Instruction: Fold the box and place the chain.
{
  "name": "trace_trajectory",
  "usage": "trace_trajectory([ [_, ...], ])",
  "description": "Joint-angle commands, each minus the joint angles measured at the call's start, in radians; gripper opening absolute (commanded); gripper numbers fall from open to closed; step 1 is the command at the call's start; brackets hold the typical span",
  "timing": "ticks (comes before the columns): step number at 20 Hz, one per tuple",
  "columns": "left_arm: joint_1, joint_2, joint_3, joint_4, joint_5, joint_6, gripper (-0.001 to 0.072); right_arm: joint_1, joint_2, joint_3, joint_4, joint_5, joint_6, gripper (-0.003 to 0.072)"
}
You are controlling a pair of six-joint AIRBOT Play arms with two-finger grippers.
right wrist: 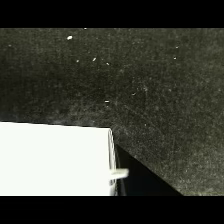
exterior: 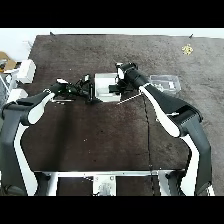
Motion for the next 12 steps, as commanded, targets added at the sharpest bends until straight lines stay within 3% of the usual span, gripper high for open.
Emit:
trace_trajectory([
  [1, 0.001, 0.001, 0.000, 0.000, 0.000, 0.000, 0.0275, 0.002, 0.000, -0.003, -0.013, 0.000, 0.037, 0.0153],
  [2, 0.001, 0.001, 0.000, 0.000, 0.000, 0.000, 0.0275, 0.003, 0.000, -0.003, -0.013, 0.000, 0.039, 0.0100],
  [4, 0.001, 0.001, 0.000, 0.000, 0.000, 0.000, 0.0275, 0.003, 0.000, -0.003, -0.015, -0.001, 0.043, 0.0075],
  [5, 0.001, 0.001, 0.000, 0.000, 0.000, 0.000, 0.0275, 0.004, 0.000, -0.003, -0.021, -0.001, 0.047, 0.0007],
  [10, 0.001, 0.001, 0.000, 0.000, 0.000, 0.000, 0.0275, 0.003, 0.003, -0.003, -0.032, -0.004, 0.054, 0.0004],
  [11, 0.001, 0.001, 0.000, 0.000, 0.000, 0.000, 0.0275, 0.003, 0.006, -0.003, -0.032, -0.005, 0.053, 0.0136],
  [12, 0.001, 0.001, 0.000, 0.000, 0.000, 0.000, 0.0275, 0.003, 0.011, -0.003, -0.031, -0.004, 0.028, 0.0377],
])
